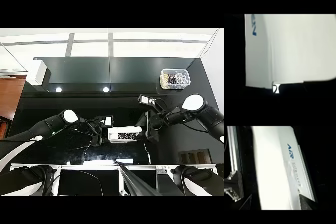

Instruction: Fold the box and place the chain.

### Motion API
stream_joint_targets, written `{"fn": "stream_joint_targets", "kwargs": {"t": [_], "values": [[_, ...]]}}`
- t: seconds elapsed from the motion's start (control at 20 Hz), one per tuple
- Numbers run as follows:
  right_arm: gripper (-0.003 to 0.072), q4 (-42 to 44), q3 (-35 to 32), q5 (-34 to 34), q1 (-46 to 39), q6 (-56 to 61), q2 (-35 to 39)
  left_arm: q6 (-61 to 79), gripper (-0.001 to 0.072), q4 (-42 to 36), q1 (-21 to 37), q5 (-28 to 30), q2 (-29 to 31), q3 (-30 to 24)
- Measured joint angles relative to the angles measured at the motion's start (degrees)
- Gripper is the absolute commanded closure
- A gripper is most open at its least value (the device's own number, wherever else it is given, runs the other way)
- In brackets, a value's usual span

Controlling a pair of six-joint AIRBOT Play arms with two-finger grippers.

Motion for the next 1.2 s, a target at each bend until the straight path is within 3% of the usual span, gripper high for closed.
{"fn": "stream_joint_targets", "kwargs": {"t": [0.3, 0.7, 1.2], "values": [[-0.0023, -2.7, 0.8, -4.2, 3.0, 1.7, 0.0, 0.0, 0.0303, 0.0, 0.0, 0.0, 0.0, 0.0], [-0.0024, 2.1, 9.3, 0.0, -2.9, 9.1, 0.5, 0.0, 0.0303, 0.0, 0.0, -0.1, 0.0, 0.0], [-0.0024, 1.9, 0.9, -0.7, -0.7, 8.2, -0.7, 0.0, 0.0303, 0.0, 0.0, -0.2, 0.0, 0.0]]}}
